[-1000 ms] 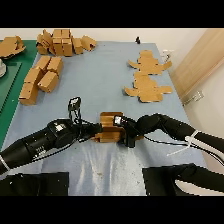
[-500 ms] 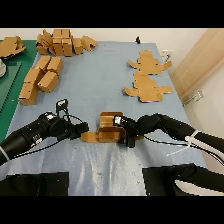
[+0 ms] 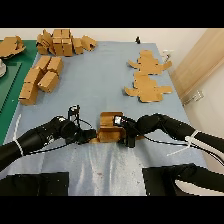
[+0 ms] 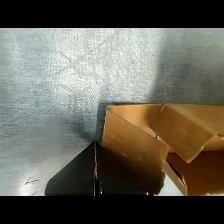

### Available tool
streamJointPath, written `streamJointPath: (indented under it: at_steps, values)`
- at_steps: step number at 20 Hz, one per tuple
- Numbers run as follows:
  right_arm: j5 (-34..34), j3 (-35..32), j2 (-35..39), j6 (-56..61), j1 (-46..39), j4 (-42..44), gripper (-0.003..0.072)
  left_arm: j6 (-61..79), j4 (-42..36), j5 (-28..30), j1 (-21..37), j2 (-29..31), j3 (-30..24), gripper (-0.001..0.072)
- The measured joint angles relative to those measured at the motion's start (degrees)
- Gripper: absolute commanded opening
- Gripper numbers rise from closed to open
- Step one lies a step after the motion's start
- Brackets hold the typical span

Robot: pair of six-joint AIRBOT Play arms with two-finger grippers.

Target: Fold the box.

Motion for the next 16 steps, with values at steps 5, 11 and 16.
streamJointPath:
  at_steps: [5,11,16]
  values:
    - [-0.02,0.00,0.00,-0.02,0.00,0.00,0.0597,2.21,-2.58,3.65,-0.79,1.44,0.83,0.0010]
    - [-0.02,0.00,0.00,0.00,0.00,0.00,0.0597,3.48,-2.84,2.58,-0.74,4.09,1.75,0.0010]
    - [-0.02,0.00,0.00,0.00,0.00,0.00,0.0598,4.46,-3.76,4.00,-1.68,4.66,1.86,0.0011]
